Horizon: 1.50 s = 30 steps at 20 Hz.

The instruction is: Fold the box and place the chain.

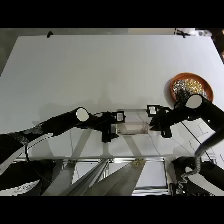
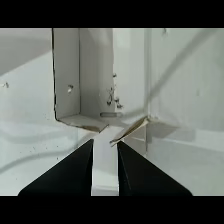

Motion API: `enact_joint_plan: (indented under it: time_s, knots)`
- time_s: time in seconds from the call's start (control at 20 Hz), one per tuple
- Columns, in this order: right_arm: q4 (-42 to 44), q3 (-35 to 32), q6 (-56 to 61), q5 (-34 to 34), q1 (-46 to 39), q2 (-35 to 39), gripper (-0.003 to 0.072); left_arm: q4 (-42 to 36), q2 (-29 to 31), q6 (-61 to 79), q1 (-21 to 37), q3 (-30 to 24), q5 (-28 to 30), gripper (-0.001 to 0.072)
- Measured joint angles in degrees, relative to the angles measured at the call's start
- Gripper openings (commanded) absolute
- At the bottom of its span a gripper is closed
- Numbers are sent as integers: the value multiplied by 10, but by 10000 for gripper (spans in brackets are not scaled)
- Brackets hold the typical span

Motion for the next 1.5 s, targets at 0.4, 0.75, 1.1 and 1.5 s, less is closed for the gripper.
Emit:
enact_joint_plan:
  time_s: [0.4,0.75,1.1,1.5]
  knots:
    - [30,0,-10,-24,43,-5,43,0,0,0,0,0,0,333]
    - [33,0,-7,-64,87,-6,241,0,0,0,0,0,0,333]
    - [11,0,44,-67,92,5,241,0,0,0,0,0,0,333]
    - [-67,0,179,20,45,130,78,0,0,0,0,0,0,333]
